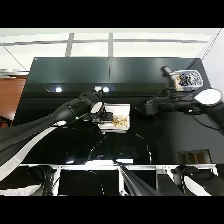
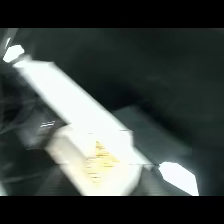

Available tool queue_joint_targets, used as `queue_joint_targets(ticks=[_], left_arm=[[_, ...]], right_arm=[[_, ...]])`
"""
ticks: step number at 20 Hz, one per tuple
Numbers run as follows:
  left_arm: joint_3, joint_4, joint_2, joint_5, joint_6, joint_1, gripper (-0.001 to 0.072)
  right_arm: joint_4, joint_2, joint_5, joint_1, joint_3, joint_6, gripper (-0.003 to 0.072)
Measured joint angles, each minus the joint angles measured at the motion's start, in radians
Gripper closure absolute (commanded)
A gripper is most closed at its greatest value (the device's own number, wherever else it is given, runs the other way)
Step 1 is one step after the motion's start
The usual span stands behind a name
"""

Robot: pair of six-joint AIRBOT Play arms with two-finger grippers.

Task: Fold the box and place the chain.

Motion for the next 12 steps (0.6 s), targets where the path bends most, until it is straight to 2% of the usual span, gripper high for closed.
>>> queue_joint_targets(ticks=[4,8,9,10,11,12], left_arm=[[0.0,0.0,0.0,-0.001,0.0,0.0,0.0681],[0.0,0.0,0.0,0.0,-0.024,0.002,0.068],[0.0,0.001,0.0,0.0,-0.038,0.004,0.065],[0.0,0.001,0.0,0.0,-0.05,0.004,0.0449],[0.0,0.0,0.003,0.002,-0.058,0.005,0.0214],[0.0,0.0,0.008,0.0,-0.065,0.005,0.0174]], right_arm=[[-0.108,0.031,0.051,-0.134,0.004,0.032,-0.0016],[-0.155,0.039,0.076,-0.173,-0.017,0.042,-0.0015],[-0.162,0.04,0.075,-0.177,-0.02,0.043,-0.0016],[-0.175,0.04,0.072,-0.18,-0.024,0.044,-0.0016],[-0.184,0.04,0.068,-0.183,-0.025,0.044,-0.0016],[-0.192,0.041,0.063,-0.185,-0.026,0.044,-0.0016]])
